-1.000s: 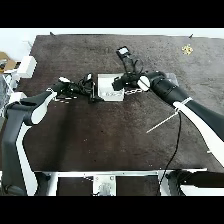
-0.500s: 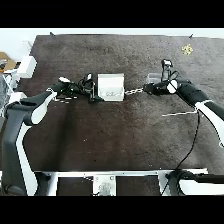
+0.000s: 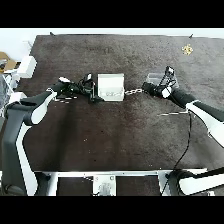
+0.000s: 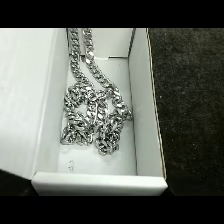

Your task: Fold the box and place the chain.

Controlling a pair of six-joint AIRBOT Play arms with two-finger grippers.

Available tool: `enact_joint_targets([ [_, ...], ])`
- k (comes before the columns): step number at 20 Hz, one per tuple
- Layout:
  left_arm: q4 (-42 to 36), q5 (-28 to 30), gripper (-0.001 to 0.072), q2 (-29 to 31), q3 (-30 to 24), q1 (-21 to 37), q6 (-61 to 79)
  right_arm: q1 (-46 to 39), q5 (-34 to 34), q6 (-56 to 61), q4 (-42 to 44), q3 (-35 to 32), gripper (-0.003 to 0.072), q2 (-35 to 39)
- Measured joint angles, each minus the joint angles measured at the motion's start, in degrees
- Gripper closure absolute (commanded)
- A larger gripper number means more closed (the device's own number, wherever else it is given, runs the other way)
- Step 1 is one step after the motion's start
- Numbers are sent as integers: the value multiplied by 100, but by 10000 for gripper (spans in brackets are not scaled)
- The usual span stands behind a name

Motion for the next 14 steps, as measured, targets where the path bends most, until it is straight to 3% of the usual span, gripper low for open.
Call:
enact_joint_targets([
  [1,0,0,352,0,0,0,0,0,-107,2,48,0,507,-35],
  [2,0,0,352,0,0,0,0,-4,-188,2,87,0,627,-68],
  [4,0,0,351,0,0,0,0,0,-284,17,157,4,686,-103],
  [9,0,0,352,0,0,0,0,50,-164,-9,199,0,687,101],
  [14,2,0,352,0,0,0,0,492,142,-402,146,2,686,1233],
])
